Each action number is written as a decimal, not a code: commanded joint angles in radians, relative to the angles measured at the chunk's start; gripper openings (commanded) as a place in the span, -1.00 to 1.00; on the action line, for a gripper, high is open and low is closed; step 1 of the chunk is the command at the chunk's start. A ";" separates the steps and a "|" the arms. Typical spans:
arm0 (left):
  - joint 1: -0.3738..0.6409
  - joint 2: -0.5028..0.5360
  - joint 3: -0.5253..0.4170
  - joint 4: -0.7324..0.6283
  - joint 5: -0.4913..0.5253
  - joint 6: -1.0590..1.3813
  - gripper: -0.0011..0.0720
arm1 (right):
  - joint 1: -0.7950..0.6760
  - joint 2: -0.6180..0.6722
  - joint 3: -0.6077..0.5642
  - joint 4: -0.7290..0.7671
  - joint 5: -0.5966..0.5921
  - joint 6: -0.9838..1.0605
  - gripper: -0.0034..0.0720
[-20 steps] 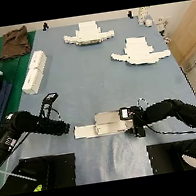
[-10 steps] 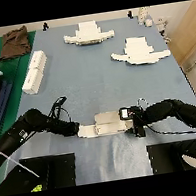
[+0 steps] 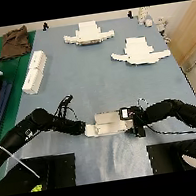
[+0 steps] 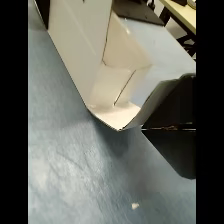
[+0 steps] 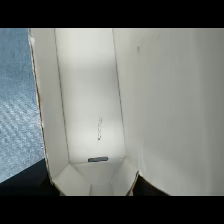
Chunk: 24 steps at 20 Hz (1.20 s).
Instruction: Fold the box.
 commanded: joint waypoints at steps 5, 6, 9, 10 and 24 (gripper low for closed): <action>-0.007 0.003 0.031 -0.051 -0.026 0.041 -0.92 | 0.000 0.001 0.000 0.000 0.000 0.000 0.45; -0.007 0.003 0.031 -0.053 -0.027 0.041 -0.92 | 0.000 0.001 0.000 0.000 0.000 0.000 0.45; -0.007 0.003 0.031 -0.054 -0.029 0.041 -0.30 | 0.000 0.001 0.000 0.000 0.000 0.000 0.45; -0.007 0.003 0.031 -0.057 -0.031 0.040 0.24 | 0.000 0.001 0.000 0.000 0.000 0.000 0.45; -0.007 0.003 0.031 -0.109 -0.017 0.040 0.23 | 0.000 0.001 0.000 0.000 0.000 0.000 0.45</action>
